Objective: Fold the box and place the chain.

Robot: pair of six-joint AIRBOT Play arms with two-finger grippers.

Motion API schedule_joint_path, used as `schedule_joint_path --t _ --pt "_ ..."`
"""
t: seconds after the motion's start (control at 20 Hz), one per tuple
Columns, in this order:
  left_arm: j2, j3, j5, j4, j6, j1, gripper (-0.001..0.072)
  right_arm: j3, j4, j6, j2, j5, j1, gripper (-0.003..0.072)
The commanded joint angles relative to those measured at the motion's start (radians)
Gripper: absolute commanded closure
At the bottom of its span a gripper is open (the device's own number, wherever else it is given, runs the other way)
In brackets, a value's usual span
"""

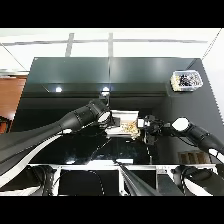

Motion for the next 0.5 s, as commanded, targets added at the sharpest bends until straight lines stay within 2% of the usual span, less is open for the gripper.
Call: schedule_joint_path --t 0.0,0.05,0.1,0.15,0.2,0.25,0.4,0.45 --pt "0.0 0.001 0.0 -0.004 0.002 0.001 0.0678 -0.001 0.015 -0.008 -0.004 -0.06 0.01 0.0034" --pt "0.0 0.001 0.0 -0.007 0.002 0.001 0.0678 -0.001 0.015 0.005 -0.004 -0.058 0.01 0.0193" --pt "0.0 0.001 0.0 -0.007 0.002 0.001 0.0678 -0.001 0.015 0.016 -0.004 -0.057 0.01 0.0237" --pt "0.0 0.001 0.0 -0.007 0.002 0.001 0.0678 -0.001 0.014 0.018 -0.004 -0.055 0.01 0.024" --pt "0.0 0.001 0.0 -0.007 0.002 0.001 0.0678 -0.001 0.003 0.021 -0.004 -0.05 0.01 0.031" --pt "0.0 0.001 0.0 -0.007 0.002 0.001 0.0678 -0.001 -0.01 0.029 -0.004 -0.04 0.01 0.0421" --pt "0.0 0.001 0.0 -0.007 0.002 0.001 0.0678 -0.001 -0.061 0.088 0.0 -0.006 0.01 0.0668" --pt "0.0 0.001 0.0 -0.007 0.002 0.001 0.0678 -0.001 -0.085 0.118 0.008 0.005 0.01 0.067"
